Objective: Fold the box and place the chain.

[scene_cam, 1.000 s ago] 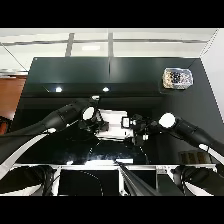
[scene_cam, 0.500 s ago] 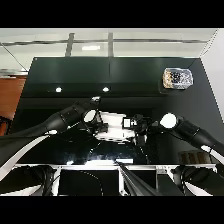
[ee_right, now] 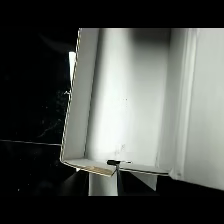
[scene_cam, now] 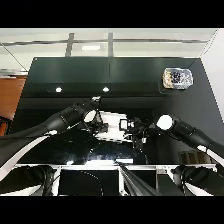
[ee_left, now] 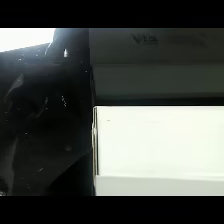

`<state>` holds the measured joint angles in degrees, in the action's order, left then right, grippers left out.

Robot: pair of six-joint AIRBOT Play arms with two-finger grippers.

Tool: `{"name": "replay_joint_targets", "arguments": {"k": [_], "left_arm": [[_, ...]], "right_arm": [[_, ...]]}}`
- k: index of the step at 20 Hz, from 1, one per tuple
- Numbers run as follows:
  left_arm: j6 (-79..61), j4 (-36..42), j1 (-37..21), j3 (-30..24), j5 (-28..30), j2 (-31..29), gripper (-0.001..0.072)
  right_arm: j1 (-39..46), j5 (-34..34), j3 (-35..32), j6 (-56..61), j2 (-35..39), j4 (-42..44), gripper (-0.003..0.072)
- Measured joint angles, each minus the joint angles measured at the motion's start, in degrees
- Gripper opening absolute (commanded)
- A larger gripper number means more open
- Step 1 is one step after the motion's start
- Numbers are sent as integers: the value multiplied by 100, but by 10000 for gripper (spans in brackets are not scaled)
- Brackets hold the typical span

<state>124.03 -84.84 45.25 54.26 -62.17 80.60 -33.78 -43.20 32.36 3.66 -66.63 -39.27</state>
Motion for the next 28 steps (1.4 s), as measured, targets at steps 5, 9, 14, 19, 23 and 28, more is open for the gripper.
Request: {"name": "replay_joint_targets", "arguments": {"k": [5, 9, 14, 19, 23, 28], "left_arm": [[2, -37, -2, -2, -13, 0, 30], [7, 9, 2, -2, 17, 0, 30], [4, 20, 2, -2, 13, 2, 30], [7, 26, 4, -2, 13, 2, 30], [7, 66, 7, -2, 7, 2, 30], [11, 125, 7, -4, 76, 2, 31]], "right_arm": [[-162, 282, -2, 269, -105, 157, 194], [-190, 396, 0, 341, -157, 251, 195], [-201, 431, 0, 367, -175, 337, 195], [-201, 474, -2, 367, -184, 553, 193], [-201, 509, 0, 363, -254, 737, 253], [-199, 549, 0, 483, -321, 890, 74]]}}
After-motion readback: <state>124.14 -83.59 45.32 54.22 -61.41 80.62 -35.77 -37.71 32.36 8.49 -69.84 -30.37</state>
